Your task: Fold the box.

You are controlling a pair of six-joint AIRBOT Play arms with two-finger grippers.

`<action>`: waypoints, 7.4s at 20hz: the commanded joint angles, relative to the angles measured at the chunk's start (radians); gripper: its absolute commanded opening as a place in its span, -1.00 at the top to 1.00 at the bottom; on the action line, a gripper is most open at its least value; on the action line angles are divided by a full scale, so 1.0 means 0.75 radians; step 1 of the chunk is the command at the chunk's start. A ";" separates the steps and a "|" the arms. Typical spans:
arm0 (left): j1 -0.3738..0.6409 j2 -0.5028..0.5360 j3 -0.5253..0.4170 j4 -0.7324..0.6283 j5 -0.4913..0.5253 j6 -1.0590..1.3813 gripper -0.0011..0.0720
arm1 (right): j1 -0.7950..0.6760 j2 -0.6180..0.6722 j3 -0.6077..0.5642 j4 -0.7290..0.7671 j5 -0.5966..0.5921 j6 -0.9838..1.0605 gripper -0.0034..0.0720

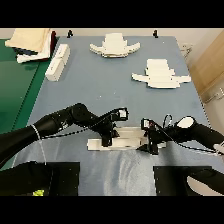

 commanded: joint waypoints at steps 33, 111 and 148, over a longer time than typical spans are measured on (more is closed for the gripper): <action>0.000 -0.001 0.000 0.000 -0.001 0.000 0.93 | 0.033 0.233 -0.028 -0.034 0.027 0.046 -0.44; 0.000 -0.001 0.000 0.000 -0.001 0.000 0.93 | 0.148 0.343 -0.154 -0.090 -0.308 0.126 -0.47; 0.039 0.084 0.002 0.097 -0.042 -0.244 -0.41 | 0.148 0.343 -0.155 -0.091 -0.308 0.126 -0.45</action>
